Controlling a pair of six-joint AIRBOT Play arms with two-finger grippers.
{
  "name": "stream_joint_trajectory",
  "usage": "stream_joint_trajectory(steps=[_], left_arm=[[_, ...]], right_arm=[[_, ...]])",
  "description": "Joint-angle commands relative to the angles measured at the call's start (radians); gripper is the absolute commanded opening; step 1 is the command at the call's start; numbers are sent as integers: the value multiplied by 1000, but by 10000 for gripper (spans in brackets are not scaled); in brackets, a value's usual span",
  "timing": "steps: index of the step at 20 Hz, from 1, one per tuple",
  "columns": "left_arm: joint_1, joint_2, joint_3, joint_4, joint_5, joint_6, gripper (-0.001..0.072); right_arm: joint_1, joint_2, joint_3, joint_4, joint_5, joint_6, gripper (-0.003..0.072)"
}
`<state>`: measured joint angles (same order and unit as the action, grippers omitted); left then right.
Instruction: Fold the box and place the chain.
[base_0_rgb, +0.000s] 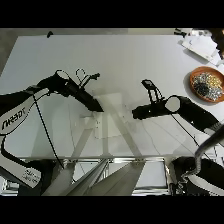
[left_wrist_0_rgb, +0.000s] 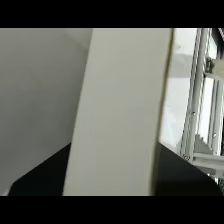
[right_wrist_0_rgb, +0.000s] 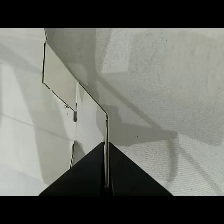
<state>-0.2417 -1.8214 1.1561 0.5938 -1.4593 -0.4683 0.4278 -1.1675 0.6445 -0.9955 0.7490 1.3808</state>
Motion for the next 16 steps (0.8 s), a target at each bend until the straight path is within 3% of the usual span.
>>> stream_joint_trajectory(steps=[1, 2, 6, 10, 14, 16], left_arm=[[0, -4, 0, 75, -17, 20, 153], [0, -4, 0, 98, -22, 21, 11], [0, 0, 0, 141, 0, 27, 3], [-30, 36, 0, 140, 58, 160, 3], [-101, 98, 0, 140, 142, 259, 2], [-139, 134, 0, 136, 197, 276, 0]], right_arm=[[1, 1, 0, 1, 0, 0, 16], [1, 1, 0, 1, 0, 0, 16], [1, 2, 0, 1, 11, 0, 17], [1, 41, 0, -26, 112, -1, 28], [-23, 182, 0, -76, 157, 4, 378], [-61, 276, 0, -98, 195, 4, 415]])
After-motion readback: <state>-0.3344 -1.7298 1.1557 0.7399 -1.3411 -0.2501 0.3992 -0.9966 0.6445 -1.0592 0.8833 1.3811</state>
